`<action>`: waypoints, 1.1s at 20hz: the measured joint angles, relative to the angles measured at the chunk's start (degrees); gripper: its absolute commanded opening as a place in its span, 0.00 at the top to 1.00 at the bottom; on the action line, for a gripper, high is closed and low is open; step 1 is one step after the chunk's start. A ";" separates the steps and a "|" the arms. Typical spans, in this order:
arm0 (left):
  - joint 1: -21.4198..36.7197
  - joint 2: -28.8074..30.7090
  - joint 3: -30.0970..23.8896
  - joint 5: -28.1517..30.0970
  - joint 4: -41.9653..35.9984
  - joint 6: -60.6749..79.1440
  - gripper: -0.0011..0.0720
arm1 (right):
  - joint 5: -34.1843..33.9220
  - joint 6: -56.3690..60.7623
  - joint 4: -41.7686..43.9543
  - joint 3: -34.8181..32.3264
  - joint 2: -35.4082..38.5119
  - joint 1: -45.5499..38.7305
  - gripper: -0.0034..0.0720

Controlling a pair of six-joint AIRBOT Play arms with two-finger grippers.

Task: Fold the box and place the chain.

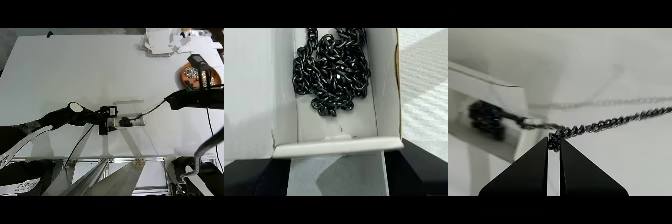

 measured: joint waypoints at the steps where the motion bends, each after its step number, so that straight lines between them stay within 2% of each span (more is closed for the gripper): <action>1: 0.00 0.00 0.00 0.00 -0.02 0.00 0.80 | 0.96 -0.33 1.88 0.00 1.79 0.00 0.93; 7: 0.00 0.00 0.00 0.00 0.00 0.00 0.80 | 5.05 -4.04 14.91 0.00 6.93 0.57 0.93; 11: 0.00 0.00 0.00 0.00 0.00 0.00 0.80 | 3.17 -6.14 19.39 -0.02 7.52 6.12 0.93; 16: 0.00 0.00 0.00 0.00 -0.02 -0.02 0.80 | -2.58 -6.58 16.72 -0.04 4.90 15.69 0.93; 22: 0.00 0.00 -0.02 0.00 -0.02 0.00 0.80 | -6.93 -6.60 12.85 -0.57 -5.35 22.47 0.93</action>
